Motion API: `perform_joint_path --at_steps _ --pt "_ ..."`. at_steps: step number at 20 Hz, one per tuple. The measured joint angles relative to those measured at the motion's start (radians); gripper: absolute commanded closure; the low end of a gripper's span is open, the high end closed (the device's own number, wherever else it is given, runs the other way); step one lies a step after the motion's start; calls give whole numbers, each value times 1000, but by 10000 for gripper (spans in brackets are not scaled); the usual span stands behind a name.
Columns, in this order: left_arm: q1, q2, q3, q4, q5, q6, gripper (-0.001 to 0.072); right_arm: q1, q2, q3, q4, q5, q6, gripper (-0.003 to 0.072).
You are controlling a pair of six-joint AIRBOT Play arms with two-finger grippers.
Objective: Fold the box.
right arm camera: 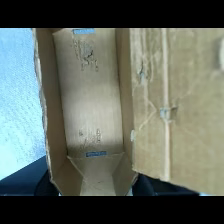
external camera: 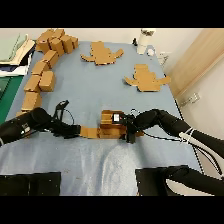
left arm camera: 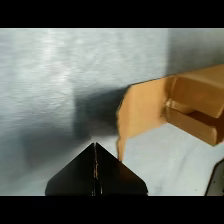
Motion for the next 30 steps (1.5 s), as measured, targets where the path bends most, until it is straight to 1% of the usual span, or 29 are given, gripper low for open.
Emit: perform_joint_path --at_steps 4,7,14,15,16,22,24,30 --pt "-83 -21 -1 -54 87 -2 698 0 0 0 0 0 0 115" --pt "-114 -28 5 -85 130 5 698 0 0 0 0 0 0 115" --pt "-159 9 68 -148 117 57 691 0 0 0 0 0 0 115" --pt "-161 11 73 -155 113 59 445 0 0 0 0 0 0 115" --pt "-161 13 76 -159 108 60 308 0 0 0 0 0 0 115" --pt "-130 14 85 -170 82 63 306 0 0 0 0 0 0 115" --pt "-128 4 85 -192 79 80 296 0 0 0 0 0 0 115" --pt "-124 -32 85 -396 70 246 298 0 0 0 -1 0 0 115"
